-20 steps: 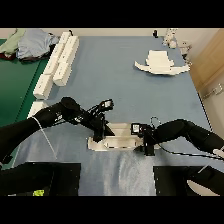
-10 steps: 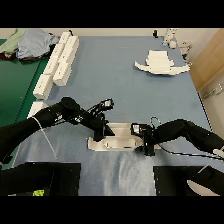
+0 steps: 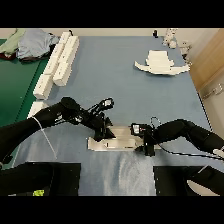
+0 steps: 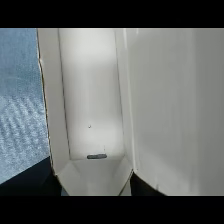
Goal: Fold the box.
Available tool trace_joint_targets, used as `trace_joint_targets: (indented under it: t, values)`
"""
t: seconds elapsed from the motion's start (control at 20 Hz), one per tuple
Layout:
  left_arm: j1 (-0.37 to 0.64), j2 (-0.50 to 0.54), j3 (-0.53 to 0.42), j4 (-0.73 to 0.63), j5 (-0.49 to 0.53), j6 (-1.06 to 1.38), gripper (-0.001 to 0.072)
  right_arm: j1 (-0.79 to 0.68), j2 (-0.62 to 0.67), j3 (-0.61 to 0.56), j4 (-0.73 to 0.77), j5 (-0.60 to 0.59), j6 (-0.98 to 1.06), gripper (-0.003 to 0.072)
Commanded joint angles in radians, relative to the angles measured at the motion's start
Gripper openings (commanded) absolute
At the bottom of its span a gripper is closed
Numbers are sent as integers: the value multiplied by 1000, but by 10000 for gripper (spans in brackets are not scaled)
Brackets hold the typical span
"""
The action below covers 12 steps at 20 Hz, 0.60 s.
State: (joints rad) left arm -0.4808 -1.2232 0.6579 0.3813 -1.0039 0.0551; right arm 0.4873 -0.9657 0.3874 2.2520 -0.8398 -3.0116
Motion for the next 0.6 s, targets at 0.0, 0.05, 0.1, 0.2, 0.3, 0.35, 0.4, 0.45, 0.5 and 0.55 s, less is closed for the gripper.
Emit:
trace_joint_targets:
  t: [0.0, 0.05, 0.1, 0.2, 0.3, 0.35, 0.4, 0.45, 0.5, 0.55]
  values:
    - [2, 0, 1, 0, 2, 0, 385, 1, 1, 0, -2, 2, 0, 477]
    - [2, 0, 1, 0, 4, 0, 386, 1, 1, 0, -4, 1, 0, 477]
    - [3, 3, 1, 3, 10, -4, 388, 1, 1, 0, -4, 2, 0, 476]
    - [18, 24, 3, 32, 10, -68, 519, 1, 1, 0, -4, 1, 0, 477]
    - [64, 76, 3, 119, 2, -239, 625, 1, 1, 0, -4, 1, 0, 477]
    - [95, 117, 3, 193, -19, -333, 625, 1, 1, 0, -4, 2, 0, 477]
    - [126, 158, 3, 263, -49, -424, 623, 1, 1, 0, -4, 2, 0, 477]
    - [159, 204, 3, 325, -91, -536, 620, 1, 1, 0, -4, 2, 0, 476]
    - [187, 246, 3, 362, -139, -651, 547, 1, 1, 0, -4, 1, 0, 476]
    - [211, 286, 3, 381, -206, -752, 383, 1, 1, 0, -4, 1, 0, 477]
